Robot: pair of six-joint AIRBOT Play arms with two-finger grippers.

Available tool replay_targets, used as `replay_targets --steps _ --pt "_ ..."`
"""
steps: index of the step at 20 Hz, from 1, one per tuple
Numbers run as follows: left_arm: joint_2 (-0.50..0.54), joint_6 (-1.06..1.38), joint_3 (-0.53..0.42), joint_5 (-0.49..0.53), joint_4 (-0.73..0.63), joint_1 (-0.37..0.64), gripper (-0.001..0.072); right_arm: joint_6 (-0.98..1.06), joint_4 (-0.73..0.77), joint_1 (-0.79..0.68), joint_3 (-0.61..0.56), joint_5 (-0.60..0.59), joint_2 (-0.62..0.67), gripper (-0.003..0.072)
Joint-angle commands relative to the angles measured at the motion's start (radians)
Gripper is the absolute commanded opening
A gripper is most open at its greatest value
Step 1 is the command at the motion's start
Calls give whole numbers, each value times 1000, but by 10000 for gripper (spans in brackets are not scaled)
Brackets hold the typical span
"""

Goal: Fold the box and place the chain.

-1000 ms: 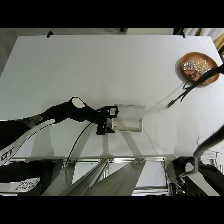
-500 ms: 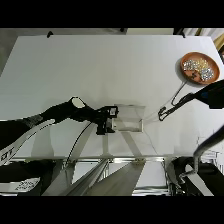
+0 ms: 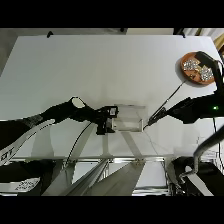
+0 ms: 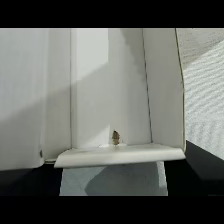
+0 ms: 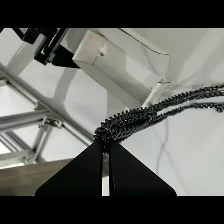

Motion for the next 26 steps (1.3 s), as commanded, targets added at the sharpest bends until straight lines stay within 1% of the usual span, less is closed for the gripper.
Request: replay_targets --steps 1,2,5,9,13,20,26 --pt "0 0 0 0 0 0 253 -47 92 9 -72 -49 2 18" --pt "0 0 0 0 0 0 253 -69 129 14 -98 -71 2 18" --pt "0 0 0 0 0 0 253 -89 138 53 -141 -145 2 18" --pt "0 0 0 0 0 0 253 -115 250 58 -140 -156 11 18" --pt "0 0 0 0 0 0 253 -114 256 58 -138 -156 46 18" --pt "0 0 0 0 0 0 253 -111 283 58 -136 -177 156 19" --pt "0 0 0 0 0 0 253 -104 264 58 -136 -188 163 19"
